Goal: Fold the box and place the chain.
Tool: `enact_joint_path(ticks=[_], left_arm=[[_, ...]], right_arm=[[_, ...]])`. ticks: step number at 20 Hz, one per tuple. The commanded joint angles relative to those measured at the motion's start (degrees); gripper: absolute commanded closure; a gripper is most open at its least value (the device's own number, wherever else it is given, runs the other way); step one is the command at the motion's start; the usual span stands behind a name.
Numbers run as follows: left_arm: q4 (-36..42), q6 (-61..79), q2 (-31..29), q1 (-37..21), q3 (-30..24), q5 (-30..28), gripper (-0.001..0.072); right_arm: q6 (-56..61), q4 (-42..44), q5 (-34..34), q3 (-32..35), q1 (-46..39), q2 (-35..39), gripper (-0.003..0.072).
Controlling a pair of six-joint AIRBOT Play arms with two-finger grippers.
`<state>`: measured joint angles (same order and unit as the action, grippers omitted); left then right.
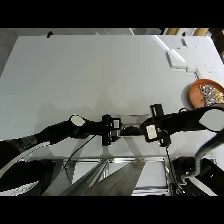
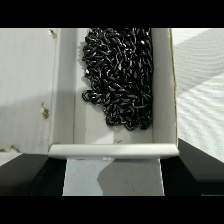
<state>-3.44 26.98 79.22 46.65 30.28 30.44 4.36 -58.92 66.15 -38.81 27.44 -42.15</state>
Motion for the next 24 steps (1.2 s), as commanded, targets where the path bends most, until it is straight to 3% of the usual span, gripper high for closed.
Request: enact_joint_path(ticks=[1,4,6,9,14,18,24], left_arm=[[0.00,0.00,-0.02,-0.02,-0.02,0.02,0.0436],[0.00,0.00,-0.02,-0.02,-0.02,0.02,0.0436],[0.00,0.00,-0.02,-0.02,-0.02,0.02,0.0436],[0.00,0.02,-0.02,-0.02,-0.02,0.02,0.0436],[0.00,0.02,-0.02,-0.02,-0.02,0.02,0.0436],[0.00,0.02,-0.02,-0.02,-0.02,0.02,0.0436],[0.00,0.00,-0.02,-0.02,-0.02,0.02,0.0436]], right_arm=[[2.01,1.25,-6.19,0.02,6.49,-1.66,0.0668],[3.78,0.98,-7.58,0.02,7.19,-6.47,0.0662],[3.82,0.26,-8.07,0.02,7.19,-9.27,0.0566],[3.80,-3.87,-8.41,-0.20,6.14,-7.72,0.0507],[1.27,-13.81,-2.93,-0.15,-9.86,-0.55,0.0509],[-1.42,-14.71,-5.29,1.36,-25.44,-3.02,0.0508],[-4.55,-11.87,-10.97,8.92,-26.18,-11.47,0.0507]])
